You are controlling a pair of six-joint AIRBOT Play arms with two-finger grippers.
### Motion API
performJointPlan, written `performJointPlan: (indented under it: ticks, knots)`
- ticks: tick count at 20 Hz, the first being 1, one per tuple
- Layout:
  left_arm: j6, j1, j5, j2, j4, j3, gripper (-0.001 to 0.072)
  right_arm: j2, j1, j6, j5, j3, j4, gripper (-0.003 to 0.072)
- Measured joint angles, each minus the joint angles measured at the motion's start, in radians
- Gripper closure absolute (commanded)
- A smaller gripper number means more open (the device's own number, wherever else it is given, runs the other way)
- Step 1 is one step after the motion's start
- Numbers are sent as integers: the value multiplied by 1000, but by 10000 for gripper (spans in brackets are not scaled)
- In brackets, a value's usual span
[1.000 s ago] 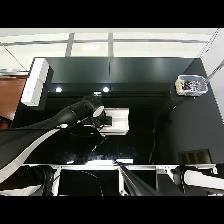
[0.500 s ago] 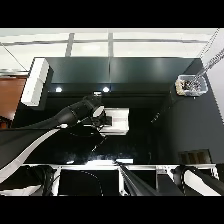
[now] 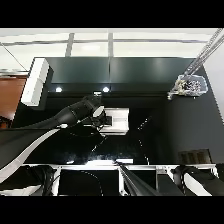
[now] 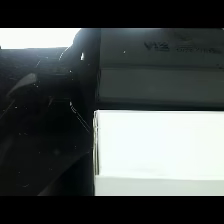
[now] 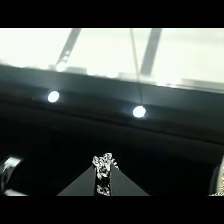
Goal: Fold the box and place the chain.
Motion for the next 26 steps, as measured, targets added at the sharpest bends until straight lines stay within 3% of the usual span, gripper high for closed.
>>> performJointPlan:
  ticks: [6, 12, 20, 26]
  knots:
    - [0, 0, 0, 0, 0, 0, 677, 3, 101, -24, 98, -29, 115, 676]
    - [0, 0, 1, 0, 0, 0, 677, 3, 205, -38, 107, -197, 230, 676]
    - [0, 0, 2, 0, 1, 0, 677, -7, 395, -48, -94, -506, 282, 676]
    - [0, 0, 1, 0, 1, 0, 677, -54, 491, -50, -249, -647, 306, 675]
